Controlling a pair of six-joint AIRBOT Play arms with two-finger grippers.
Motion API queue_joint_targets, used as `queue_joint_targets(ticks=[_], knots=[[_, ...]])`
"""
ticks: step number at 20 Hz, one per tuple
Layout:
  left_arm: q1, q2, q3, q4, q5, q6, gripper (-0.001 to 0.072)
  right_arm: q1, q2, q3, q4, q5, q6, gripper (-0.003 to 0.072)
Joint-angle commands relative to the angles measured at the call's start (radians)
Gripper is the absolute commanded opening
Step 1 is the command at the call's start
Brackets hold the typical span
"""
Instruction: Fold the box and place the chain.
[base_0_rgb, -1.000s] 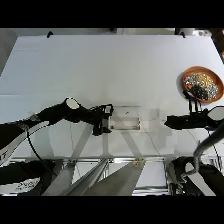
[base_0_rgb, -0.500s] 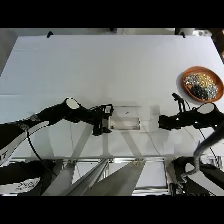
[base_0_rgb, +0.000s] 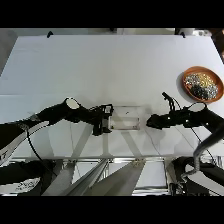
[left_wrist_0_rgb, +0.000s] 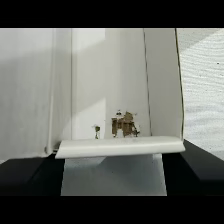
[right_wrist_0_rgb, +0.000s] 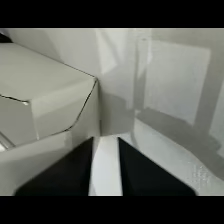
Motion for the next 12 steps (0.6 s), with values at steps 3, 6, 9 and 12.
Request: queue_joint_targets(ticks=[3,6,9,12], knots=[[-0.001,0.001,0.000,0.000,0.000,0.000,0.0391,0.009,0.097,0.000,0.042,0.006,-0.018,0.0241],[-0.001,0.001,-0.001,0.000,0.000,0.000,0.0391,0.009,0.154,0.000,0.041,0.010,-0.020,0.0241],[-0.001,0.001,-0.001,0.000,0.000,0.000,0.0391,0.029,0.156,0.000,0.028,0.004,-0.023,0.0246],[-0.001,0.001,-0.001,0.000,0.000,0.000,0.0391,0.100,0.156,0.000,0.027,-0.033,-0.021,0.0417]])
